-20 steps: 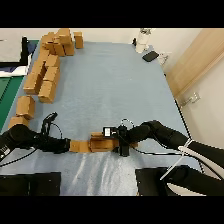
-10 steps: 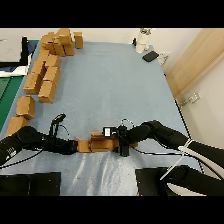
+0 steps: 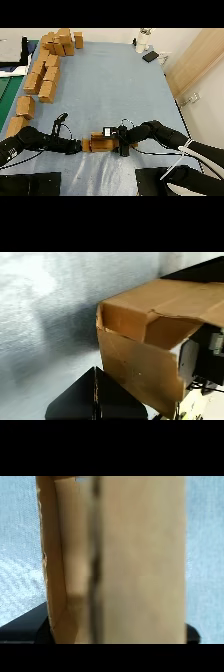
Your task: Fold the box.
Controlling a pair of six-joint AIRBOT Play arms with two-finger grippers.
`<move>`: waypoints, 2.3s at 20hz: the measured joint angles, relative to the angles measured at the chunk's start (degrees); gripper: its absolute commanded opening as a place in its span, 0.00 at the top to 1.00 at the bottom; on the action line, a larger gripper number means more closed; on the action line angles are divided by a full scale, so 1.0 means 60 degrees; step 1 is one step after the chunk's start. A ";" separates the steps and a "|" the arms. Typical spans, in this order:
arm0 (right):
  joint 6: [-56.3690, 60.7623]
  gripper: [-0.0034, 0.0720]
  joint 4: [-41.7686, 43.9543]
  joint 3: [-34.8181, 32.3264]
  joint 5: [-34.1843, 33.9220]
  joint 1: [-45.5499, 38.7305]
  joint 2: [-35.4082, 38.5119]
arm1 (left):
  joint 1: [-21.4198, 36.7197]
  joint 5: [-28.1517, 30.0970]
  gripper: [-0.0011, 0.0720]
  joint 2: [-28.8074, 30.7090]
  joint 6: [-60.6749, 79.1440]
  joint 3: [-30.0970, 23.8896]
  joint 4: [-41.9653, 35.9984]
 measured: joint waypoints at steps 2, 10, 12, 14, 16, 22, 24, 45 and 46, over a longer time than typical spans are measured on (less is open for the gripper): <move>0.0000 0.26 0.0000 0.0000 0.0000 0.0000 0.0000 | -0.0018 0.0004 0.97 0.0000 0.0342 0.0040 -0.0386; 0.0000 0.26 0.0000 0.0000 0.0000 0.0000 0.0000 | 0.0514 -0.0098 0.51 -0.0004 0.0765 0.0295 -0.0710; 0.0000 0.26 0.0000 0.0000 0.0000 0.0000 0.0000 | 0.0576 -0.0146 0.51 0.0000 0.0783 0.0324 -0.0732; 0.0000 0.26 0.0000 0.0000 0.0000 0.0000 0.0000 | 0.0605 -0.0189 0.51 0.0000 0.0801 0.0346 -0.0754; 0.0000 0.26 0.0000 0.0000 0.0000 0.0000 0.0000 | 0.0630 -0.0255 0.51 0.0000 0.0809 0.0357 -0.0754; 0.0000 0.26 0.0000 0.0000 0.0000 0.0000 0.0000 | 0.0663 -0.0841 0.49 0.0000 0.1060 0.0488 -0.0648; 0.0000 0.26 0.0000 0.0000 0.0000 0.0000 0.0000 | 0.0674 -0.0976 0.49 0.0000 0.1177 0.0583 -0.0641; 0.0000 0.26 0.0000 0.0000 0.0004 0.0000 0.0000 | 0.0707 -0.0849 0.32 -0.0834 0.1683 0.0703 -0.1461; 0.0000 0.26 0.0000 0.0000 0.0000 0.0000 0.0000 | 0.0692 -0.0831 0.32 -0.0856 0.1698 0.0707 -0.1519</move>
